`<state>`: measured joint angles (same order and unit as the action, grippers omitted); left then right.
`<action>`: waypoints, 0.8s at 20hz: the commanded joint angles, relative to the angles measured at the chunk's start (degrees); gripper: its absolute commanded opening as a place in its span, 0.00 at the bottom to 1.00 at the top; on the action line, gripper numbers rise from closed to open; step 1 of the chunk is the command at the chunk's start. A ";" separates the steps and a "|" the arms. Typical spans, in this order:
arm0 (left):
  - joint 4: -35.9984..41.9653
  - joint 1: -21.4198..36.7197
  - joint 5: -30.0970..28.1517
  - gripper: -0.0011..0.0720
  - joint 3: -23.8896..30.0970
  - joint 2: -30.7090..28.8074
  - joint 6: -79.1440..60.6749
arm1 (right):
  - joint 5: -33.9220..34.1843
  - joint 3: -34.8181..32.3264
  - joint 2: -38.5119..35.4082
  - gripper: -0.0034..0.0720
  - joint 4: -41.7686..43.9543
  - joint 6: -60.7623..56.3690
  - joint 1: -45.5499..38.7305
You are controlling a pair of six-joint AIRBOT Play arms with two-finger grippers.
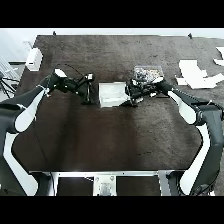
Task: Fold the box and place the chain.
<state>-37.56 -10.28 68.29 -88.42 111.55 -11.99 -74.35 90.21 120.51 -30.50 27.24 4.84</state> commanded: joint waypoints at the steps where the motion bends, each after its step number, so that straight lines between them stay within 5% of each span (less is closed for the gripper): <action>1: 0.57 -0.81 -0.37 1.00 0.00 0.11 -0.98 | -0.02 0.00 -0.02 0.52 0.00 0.00 -0.04; 16: 2.27 -3.50 -2.29 1.00 0.00 1.14 -0.44 | -0.02 0.00 -0.02 0.52 0.00 0.00 -0.04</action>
<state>-36.38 -13.50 67.16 -88.44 112.01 -12.56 -74.35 90.21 120.51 -30.52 27.27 4.84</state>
